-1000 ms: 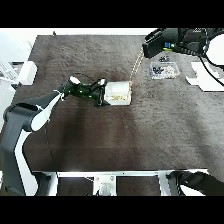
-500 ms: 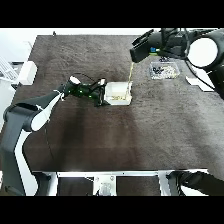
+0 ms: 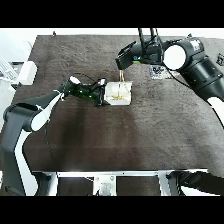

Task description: Fold the box and place the chain.

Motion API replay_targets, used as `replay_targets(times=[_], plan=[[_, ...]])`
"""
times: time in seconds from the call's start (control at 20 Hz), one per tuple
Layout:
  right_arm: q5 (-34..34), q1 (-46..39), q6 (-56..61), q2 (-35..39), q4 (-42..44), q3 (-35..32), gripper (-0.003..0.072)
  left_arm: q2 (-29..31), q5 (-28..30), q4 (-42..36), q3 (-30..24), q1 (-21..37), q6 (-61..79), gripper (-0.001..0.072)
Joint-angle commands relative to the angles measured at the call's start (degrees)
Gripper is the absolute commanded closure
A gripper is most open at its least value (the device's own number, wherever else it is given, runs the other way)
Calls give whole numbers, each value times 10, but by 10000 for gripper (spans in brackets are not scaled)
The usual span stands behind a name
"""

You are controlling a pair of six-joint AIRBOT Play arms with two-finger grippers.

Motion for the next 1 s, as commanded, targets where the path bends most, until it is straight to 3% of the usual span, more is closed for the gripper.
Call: replay_targets(times=[0.0, 0.15, 0.6, 0.95], plan=[[-14, 2, -3, -21, 39, -3, 677, 0, 0, 0, 0, 0, 0, 353], [-42, 5, -3, -23, 39, 10, 677, 0, 0, 0, 0, 0, 0, 352], [-28, 39, -33, -23, 38, 104, 678, 0, 0, 0, 0, 0, 0, 353], [-13, 38, -32, -24, 31, 72, 678, 0, 0, 0, 0, 0, 0, 353]])
